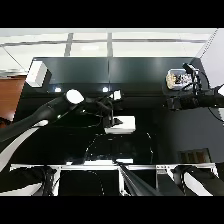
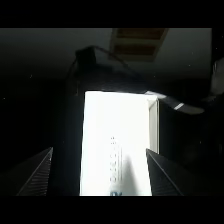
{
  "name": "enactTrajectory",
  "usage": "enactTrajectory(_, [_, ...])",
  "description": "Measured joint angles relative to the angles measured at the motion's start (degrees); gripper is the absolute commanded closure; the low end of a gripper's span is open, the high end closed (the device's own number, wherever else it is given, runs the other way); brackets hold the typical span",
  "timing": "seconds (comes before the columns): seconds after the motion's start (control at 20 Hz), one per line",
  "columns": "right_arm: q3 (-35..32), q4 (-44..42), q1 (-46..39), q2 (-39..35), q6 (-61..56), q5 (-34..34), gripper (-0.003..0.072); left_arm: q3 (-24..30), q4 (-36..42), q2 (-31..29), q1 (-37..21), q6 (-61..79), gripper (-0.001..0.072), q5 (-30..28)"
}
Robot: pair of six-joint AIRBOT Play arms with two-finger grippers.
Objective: Fold the box and place the chain.
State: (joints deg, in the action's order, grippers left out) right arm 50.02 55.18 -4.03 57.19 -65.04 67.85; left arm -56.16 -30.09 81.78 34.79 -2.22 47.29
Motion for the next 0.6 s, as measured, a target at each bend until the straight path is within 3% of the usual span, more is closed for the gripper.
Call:
enactTrajectory(0.2, [-0.15, -0.09, -0.11, -0.07, 0.04, -0.55, 0.0672, -3.08, 0.33, 3.98, 0.74, -3.15, -0.0004, 2.43])
enactTrajectory(0.6, [-0.15, -0.09, -0.11, -0.07, 0.31, -1.11, 0.0672, -4.24, -2.29, 5.9, 2.82, -5.53, -0.0004, 3.5])
